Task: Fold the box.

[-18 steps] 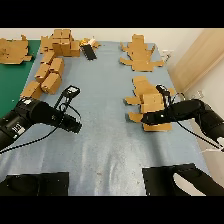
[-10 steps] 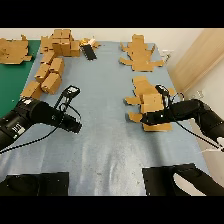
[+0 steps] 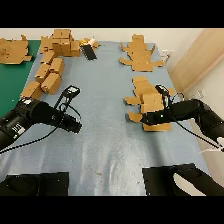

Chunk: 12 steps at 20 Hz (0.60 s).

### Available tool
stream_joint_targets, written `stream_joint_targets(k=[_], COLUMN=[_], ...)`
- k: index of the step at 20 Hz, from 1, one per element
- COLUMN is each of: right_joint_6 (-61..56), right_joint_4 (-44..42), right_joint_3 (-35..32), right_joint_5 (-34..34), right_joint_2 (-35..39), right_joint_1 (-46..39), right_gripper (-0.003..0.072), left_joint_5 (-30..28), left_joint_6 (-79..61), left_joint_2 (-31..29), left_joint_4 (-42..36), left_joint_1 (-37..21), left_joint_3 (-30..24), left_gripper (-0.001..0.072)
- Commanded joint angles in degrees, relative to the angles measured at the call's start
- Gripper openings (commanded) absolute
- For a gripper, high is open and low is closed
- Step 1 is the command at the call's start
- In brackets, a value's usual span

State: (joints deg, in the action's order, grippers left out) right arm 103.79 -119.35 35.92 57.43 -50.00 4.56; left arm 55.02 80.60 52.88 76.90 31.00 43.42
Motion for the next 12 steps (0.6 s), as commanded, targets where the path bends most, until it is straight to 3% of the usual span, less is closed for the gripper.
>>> stream_joint_targets(k=[1, 3, 5, 7, 8, 12], right_joint_6=[-0.02, -1.14, -6.54, -12.46, -15.23, -12.24], right_joint_4=[0.02, 2.47, 10.99, 22.43, 27.54, 33.46], right_joint_3=[-0.04, 0.15, 1.51, 3.89, 5.29, 9.57], right_joint_5=[-0.07, -1.03, -1.25, -1.20, -1.27, -1.03], right_joint_2=[-0.04, -0.02, -0.02, -0.04, -0.09, -3.89], right_joint_1=[-0.02, -0.31, -2.99, -8.02, -11.15, -21.55], right_gripper=[0.0000, 0.0000, 0.0021, 0.0298, 0.0375, 0.0478], left_joint_5=[0.00, 0.00, 0.02, 0.00, 0.00, 0.00], left_joint_6=[0.00, 0.00, 0.00, 0.00, 0.00, 0.00], left_joint_2=[-0.02, -0.02, -0.02, -0.02, -0.02, -0.02], left_joint_4=[0.00, 0.00, 0.00, 0.00, 0.00, 0.00], left_joint_1=[-0.02, -0.02, -0.02, -0.02, 0.00, -0.02], left_joint_3=[-0.02, -0.02, -0.02, -0.02, -0.02, -0.02], left_gripper=[0.0011, 0.0011, 0.0010, 0.0010, 0.0010, 0.0011])
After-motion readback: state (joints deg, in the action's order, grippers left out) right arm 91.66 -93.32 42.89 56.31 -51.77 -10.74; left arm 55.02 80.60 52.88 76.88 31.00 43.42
